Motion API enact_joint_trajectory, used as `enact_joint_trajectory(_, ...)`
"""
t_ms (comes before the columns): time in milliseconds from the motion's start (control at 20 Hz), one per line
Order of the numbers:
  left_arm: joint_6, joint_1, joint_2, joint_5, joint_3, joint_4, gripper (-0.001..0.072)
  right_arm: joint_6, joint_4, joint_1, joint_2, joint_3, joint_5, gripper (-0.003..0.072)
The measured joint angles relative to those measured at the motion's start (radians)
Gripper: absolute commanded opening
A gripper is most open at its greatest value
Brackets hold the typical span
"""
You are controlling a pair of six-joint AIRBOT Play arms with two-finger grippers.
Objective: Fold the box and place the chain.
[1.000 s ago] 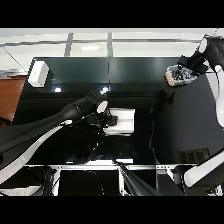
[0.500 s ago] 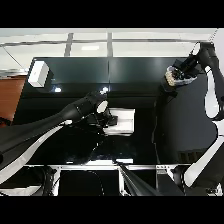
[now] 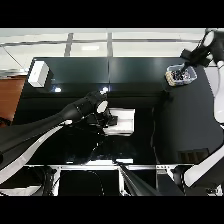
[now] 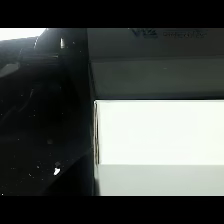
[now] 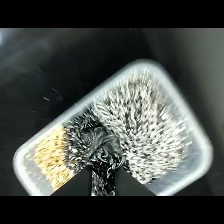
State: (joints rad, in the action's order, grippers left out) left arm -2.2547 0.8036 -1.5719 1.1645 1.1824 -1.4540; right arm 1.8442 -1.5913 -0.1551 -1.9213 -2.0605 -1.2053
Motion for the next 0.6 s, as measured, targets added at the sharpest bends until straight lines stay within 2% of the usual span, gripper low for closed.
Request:
enact_joint_trajectory(200, 0.000, 0.000, 0.000, 0.000, 0.000, 0.000, 0.0029, -0.136, 0.040, 0.009, 0.204, 0.002, -0.003, 0.0019)
enact_joint_trajectory(600, 0.000, 0.000, 0.000, 0.000, 0.000, 0.000, 0.0029, -0.271, 0.309, 0.020, 0.580, 0.018, -0.039, 0.0019)
